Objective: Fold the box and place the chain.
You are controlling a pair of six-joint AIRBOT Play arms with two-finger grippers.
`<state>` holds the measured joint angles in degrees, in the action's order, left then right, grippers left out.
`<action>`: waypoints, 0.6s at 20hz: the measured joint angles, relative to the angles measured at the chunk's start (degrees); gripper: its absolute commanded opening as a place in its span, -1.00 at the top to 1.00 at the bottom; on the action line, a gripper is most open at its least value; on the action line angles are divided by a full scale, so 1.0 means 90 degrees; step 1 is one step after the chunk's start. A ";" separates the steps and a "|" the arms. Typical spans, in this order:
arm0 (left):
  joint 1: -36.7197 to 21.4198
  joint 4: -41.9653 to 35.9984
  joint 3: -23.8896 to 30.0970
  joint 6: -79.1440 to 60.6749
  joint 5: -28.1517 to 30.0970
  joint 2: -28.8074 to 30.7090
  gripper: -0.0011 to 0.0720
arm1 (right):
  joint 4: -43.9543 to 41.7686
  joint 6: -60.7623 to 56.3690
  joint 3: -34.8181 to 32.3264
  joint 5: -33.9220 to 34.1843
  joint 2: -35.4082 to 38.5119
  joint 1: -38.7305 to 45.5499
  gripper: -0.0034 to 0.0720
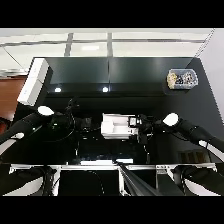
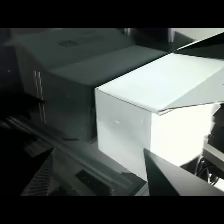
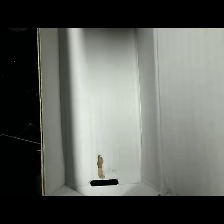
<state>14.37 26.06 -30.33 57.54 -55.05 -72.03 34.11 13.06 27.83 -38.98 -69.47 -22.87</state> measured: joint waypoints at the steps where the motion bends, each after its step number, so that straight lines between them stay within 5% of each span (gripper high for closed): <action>1: 0.0000 -0.0041 0.0000 -0.0019 -0.0005 0.0000 -0.74 | 0.0000 0.0002 0.0000 0.0000 0.0000 0.0000 0.66; 12: 0.0010 -0.0248 -0.0034 -0.0066 -0.0294 0.0000 -0.65 | 0.0000 0.0000 0.0000 0.0000 0.0000 0.0000 0.66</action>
<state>14.46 23.83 -30.63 56.95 -57.69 -72.03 34.11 13.06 27.83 -38.98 -69.47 -22.87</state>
